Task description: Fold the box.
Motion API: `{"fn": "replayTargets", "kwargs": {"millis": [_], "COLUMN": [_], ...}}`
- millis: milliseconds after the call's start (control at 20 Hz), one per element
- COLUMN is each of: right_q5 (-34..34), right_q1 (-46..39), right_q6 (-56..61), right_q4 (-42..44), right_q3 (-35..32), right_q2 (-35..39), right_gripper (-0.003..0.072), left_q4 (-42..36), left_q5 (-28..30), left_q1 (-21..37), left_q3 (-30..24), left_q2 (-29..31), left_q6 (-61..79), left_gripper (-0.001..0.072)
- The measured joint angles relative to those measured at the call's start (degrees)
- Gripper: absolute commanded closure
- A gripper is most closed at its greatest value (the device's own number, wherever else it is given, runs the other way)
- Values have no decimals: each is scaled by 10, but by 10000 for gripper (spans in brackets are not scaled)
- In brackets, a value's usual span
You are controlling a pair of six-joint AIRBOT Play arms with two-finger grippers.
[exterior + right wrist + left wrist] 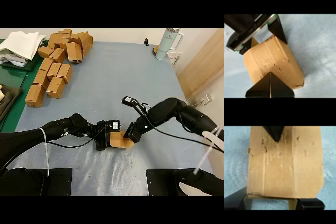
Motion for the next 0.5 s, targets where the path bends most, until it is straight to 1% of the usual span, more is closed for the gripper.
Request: {"fn": "replayTargets", "kwargs": {"millis": [250, 450, 500], "right_q5": [135, 230, 249], "right_q1": [116, 192, 207], "right_q6": [-7, -10, -10], "right_q4": [-126, -212, -225], "right_q3": [-68, -124, -136], "right_q2": [92, 139, 147], "right_gripper": [682, 679, 661], "left_q4": [0, 0, 0], "left_q5": [0, 0, 0], "left_q1": [0, 0, 0], "left_q3": [0, 0, 0], "left_q2": [0, 0, 0], "left_q6": [0, 0, 0], "left_gripper": [389, 390, 389]}}
